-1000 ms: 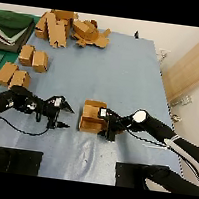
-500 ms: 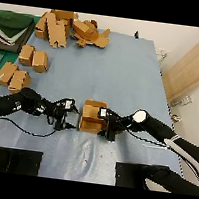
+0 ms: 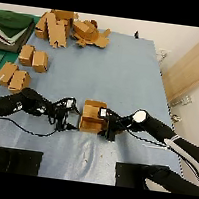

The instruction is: Fold the box.

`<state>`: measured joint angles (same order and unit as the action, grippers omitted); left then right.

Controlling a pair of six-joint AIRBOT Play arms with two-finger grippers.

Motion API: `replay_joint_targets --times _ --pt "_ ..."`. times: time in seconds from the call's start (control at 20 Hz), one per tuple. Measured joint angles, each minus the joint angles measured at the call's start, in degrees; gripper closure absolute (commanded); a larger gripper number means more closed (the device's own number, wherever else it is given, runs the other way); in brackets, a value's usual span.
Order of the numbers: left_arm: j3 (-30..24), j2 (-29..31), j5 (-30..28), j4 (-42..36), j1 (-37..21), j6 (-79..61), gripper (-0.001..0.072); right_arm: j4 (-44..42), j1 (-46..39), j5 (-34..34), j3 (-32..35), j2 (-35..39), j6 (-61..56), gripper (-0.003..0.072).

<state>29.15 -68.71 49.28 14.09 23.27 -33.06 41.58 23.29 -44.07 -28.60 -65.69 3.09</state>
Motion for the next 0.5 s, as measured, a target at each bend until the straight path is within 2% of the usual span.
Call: replay_joint_targets --times 0.5 --pt "0.13 -1.25 0.35 -0.26 1.16 0.96 0.002 0.0 0.0 0.0 0.0 0.0 0.0 0.0245"
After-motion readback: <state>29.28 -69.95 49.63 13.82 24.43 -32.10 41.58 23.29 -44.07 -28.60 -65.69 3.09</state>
